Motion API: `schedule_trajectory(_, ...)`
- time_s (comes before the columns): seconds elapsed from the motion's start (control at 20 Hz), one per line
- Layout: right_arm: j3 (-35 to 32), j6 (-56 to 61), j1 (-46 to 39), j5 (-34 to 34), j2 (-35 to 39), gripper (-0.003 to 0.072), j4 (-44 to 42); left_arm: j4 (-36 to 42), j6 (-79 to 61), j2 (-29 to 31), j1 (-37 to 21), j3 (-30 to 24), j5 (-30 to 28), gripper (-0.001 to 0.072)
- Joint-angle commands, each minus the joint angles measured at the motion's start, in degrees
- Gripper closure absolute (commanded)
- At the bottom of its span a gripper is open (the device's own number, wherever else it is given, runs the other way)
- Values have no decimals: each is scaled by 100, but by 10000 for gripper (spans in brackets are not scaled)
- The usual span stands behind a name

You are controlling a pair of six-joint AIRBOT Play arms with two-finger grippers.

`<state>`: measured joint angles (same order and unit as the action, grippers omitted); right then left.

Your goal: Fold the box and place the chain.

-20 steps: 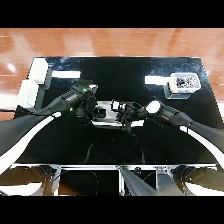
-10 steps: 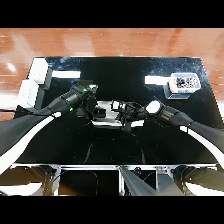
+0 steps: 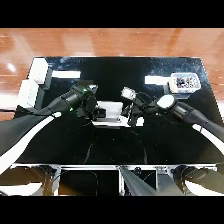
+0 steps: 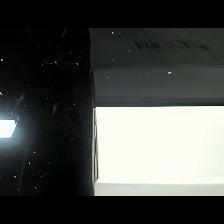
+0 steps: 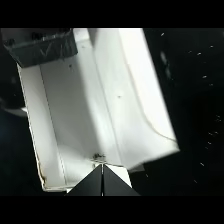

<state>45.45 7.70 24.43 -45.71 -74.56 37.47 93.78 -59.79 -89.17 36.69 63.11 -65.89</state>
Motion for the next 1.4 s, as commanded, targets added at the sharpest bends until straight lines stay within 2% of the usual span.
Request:
schedule_trajectory(0.0,2,452,-334,-273,343,676,-2,-7,-2,-2,-2,-2,7,685)
schedule_trajectory(0.15,2,885,-684,-459,518,676,-59,-7,-2,-2,-2,-2,7,685)
schedule_trajectory(0.3,2,1755,-1198,-925,656,675,-173,-7,-2,-2,-2,-2,7,685)
schedule_trajectory(0.4,2,2524,-1694,-1272,765,675,-258,-7,-2,-2,-2,-2,7,685)
schedule_trajectory(0.5,-2,3766,-2306,-1633,787,675,-136,-7,-2,-2,-2,-2,4,685)
schedule_trajectory(0.55,-2,4299,-2592,-1690,787,674,118,-9,-2,-2,-2,-2,4,685)
schedule_trajectory(0.7,-85,5598,-3246,-1738,787,658,1626,-50,-2,-2,-4,-2,0,685)
schedule_trajectory(0.75,-216,5751,-3333,-1742,787,655,1827,-48,-2,-2,-2,-2,0,685)
schedule_trajectory(0.8,-411,5781,-3370,-1749,785,620,1843,-48,-2,-2,-2,-2,-2,685)
schedule_trajectory(0.85,-610,5816,-3351,-1755,774,236,1757,-48,-2,-2,-2,-2,-2,685)
schedule_trajectory(0.9,-782,5801,-3287,-1755,748,37,1622,-48,-2,-2,-4,-2,0,685)
schedule_trajectory(1.0,-837,5801,-3095,-1694,634,531,1591,-44,-2,-2,-2,-2,0,685)
schedule_trajectory(1.05,-837,5801,-2994,-1563,581,676,1530,-35,-2,-2,-2,-2,0,685)
schedule_trajectory(1.35,-835,5810,-2406,-1172,-247,657,678,-26,-2,-2,-2,-2,-13,685)
